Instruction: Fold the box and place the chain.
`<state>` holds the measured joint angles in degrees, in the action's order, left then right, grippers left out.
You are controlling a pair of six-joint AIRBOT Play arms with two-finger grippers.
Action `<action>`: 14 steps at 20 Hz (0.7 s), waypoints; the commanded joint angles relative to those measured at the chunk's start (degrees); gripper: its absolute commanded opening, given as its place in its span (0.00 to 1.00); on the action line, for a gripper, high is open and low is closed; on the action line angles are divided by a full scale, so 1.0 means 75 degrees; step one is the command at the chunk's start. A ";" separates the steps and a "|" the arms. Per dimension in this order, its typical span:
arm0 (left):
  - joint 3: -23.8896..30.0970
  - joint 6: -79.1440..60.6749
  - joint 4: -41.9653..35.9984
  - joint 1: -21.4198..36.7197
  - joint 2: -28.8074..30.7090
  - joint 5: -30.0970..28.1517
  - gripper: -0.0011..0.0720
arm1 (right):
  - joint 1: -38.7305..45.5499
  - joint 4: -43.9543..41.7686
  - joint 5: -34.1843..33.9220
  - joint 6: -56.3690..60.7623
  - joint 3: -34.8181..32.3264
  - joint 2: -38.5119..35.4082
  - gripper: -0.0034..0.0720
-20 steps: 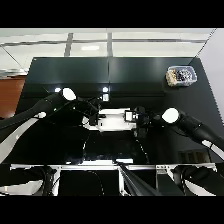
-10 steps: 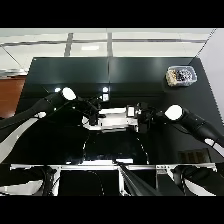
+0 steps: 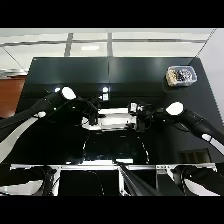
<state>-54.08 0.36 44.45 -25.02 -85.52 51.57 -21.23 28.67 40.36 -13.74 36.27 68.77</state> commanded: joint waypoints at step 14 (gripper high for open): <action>-0.0044 0.0006 -0.0020 0.0003 0.0003 0.0009 0.05 | 0.0020 -0.0073 0.0236 -0.1029 -0.0044 0.1017 0.98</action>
<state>-54.37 0.38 44.27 -25.04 -85.54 51.70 -21.10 28.03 42.39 -21.04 35.97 76.07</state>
